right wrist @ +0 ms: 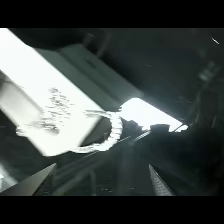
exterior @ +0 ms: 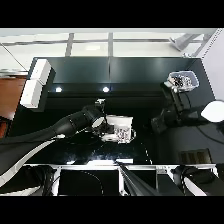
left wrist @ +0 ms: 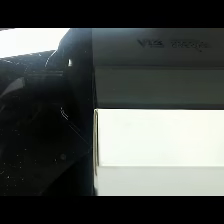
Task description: Fold the box and place the chain.
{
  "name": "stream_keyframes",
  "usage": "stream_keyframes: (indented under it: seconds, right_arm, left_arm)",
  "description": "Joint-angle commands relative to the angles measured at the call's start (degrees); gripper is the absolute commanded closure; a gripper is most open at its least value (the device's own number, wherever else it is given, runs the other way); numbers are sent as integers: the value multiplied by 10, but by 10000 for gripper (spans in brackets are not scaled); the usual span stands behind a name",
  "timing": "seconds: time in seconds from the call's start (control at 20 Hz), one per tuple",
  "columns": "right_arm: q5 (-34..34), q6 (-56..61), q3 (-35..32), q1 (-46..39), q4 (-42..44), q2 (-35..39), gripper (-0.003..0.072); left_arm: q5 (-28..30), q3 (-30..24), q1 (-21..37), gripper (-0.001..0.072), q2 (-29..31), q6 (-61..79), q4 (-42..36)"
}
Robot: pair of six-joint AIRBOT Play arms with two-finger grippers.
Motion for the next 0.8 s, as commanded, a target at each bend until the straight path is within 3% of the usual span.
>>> stream_keyframes:
  seconds: [0.0, 0.25, 0.4, 0.75]
  right_arm:
    - [-97, -107, -111, 7, -3, 21, -23]
    - [-241, -305, -199, 108, -3, 21, -22]
    - [-337, -325, -202, 135, 1, 21, -22]
    - [-370, -326, -202, 169, 54, -26, -20]
  left_arm:
    - [0, 0, 0, 677, 0, 0, 1]
    - [0, 0, 0, 678, 0, 0, 0]
    - [-1, 0, 0, 677, 0, 0, 0]
    - [0, 0, 0, 677, 0, 0, 0]
